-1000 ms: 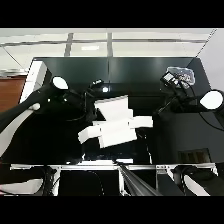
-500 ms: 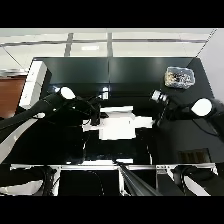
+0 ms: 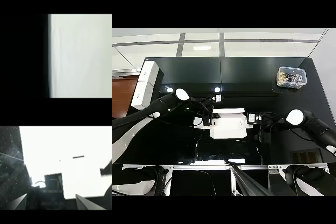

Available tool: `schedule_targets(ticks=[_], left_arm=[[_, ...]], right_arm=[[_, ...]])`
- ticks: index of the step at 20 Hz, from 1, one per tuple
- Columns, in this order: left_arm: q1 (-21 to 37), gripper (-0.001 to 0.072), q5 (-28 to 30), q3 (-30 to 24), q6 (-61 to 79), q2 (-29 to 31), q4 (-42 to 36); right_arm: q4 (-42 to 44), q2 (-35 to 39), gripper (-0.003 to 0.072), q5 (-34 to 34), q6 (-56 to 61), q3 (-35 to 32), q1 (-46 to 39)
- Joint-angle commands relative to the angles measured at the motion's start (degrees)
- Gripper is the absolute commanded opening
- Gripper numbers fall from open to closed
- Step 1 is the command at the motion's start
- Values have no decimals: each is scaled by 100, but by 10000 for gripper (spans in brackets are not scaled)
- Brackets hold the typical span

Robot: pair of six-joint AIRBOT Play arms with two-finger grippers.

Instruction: Fold the box and place the chain.

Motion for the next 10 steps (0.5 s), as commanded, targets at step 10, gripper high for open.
schedule_targets(ticks=[10], left_arm=[[7, 24, 4, 4, -4, -11, 0]], right_arm=[[35, 103, 702, -13, -223, 538, 256]])
